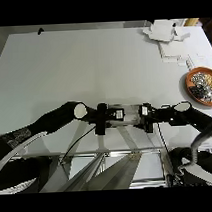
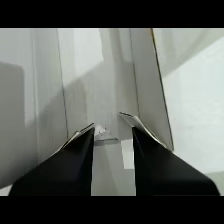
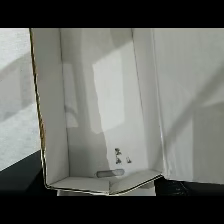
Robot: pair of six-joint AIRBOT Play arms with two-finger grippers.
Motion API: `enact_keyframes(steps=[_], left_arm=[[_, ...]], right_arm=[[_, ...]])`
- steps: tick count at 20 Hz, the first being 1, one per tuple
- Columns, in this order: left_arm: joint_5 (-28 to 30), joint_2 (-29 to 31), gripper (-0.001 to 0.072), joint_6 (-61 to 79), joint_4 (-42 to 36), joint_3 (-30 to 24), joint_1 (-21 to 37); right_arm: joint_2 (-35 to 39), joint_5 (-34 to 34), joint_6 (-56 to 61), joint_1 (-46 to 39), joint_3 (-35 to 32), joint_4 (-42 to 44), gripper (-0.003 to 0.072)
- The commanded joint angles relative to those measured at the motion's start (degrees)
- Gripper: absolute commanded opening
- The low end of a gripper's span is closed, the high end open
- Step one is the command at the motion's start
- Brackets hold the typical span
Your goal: Fold the box and place the chain.
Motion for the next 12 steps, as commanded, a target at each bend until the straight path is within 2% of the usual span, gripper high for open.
enact_keyframes(steps=[1,2,5,8,10,12], left_arm=[[-4.4,2.8,0.0125,-6.8,4.7,0.0,1.4],[-5.7,4.5,0.0052,-12.2,7.6,0.0,2.3],[-10.7,10.8,0.0031,-31.2,15.8,0.0,6.1],[-14.5,16.8,0.003,-53.0,20.6,0.0,11.8],[-16.3,18.1,0.0006,-66.3,21.7,-0.2,15.8],[-14.6,17.2,0.0006,-76.4,20.6,-2.5,18.7]], right_arm=[[0.0,-0.1,0.1,0.0,0.0,0.1,0.0474],[0.0,-0.1,0.1,0.0,0.0,0.1,0.0474],[0.0,-0.1,0.1,0.0,0.0,0.1,0.0474],[0.0,-0.1,0.1,0.0,0.0,0.1,0.0474],[0.0,-0.1,0.1,0.0,0.0,0.1,0.0474],[0.0,-0.1,0.1,0.0,0.0,0.1,0.0474]])
